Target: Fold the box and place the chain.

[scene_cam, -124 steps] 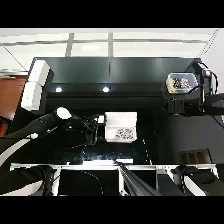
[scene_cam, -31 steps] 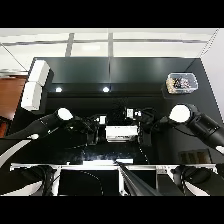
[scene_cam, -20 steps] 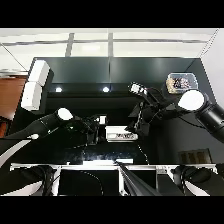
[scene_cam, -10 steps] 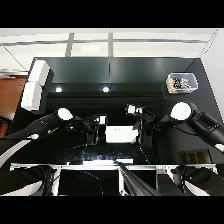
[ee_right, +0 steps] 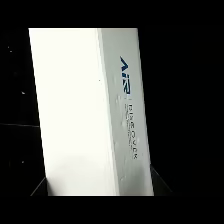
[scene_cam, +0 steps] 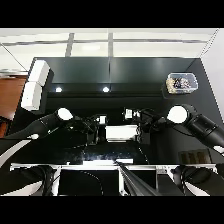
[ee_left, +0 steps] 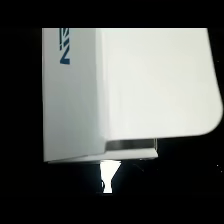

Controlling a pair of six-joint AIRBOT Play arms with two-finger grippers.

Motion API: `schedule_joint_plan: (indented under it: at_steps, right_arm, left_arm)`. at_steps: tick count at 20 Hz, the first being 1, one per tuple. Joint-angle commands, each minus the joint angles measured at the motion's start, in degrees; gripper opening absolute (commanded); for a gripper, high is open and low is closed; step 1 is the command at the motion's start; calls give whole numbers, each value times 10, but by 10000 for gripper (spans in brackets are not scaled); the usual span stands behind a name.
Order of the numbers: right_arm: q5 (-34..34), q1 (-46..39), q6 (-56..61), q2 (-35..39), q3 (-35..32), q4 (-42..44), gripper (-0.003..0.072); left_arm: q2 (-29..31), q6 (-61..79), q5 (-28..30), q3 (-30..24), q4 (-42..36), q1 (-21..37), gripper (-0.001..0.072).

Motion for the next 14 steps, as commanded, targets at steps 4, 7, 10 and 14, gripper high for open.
schedule_joint_plan:
  at_steps: [4,7,10,14]
  right_arm:
    - [-58,1,21,0,0,-4,681]
    - [-53,1,21,0,0,-1,681]
    - [31,1,43,3,34,12,681]
    - [88,-12,148,23,112,14,682]
  left_arm:
    - [0,1,0,0,0,0,453]
    - [0,1,0,0,0,0,453]
    - [0,1,0,0,0,0,453]
    - [0,1,0,0,0,0,452]
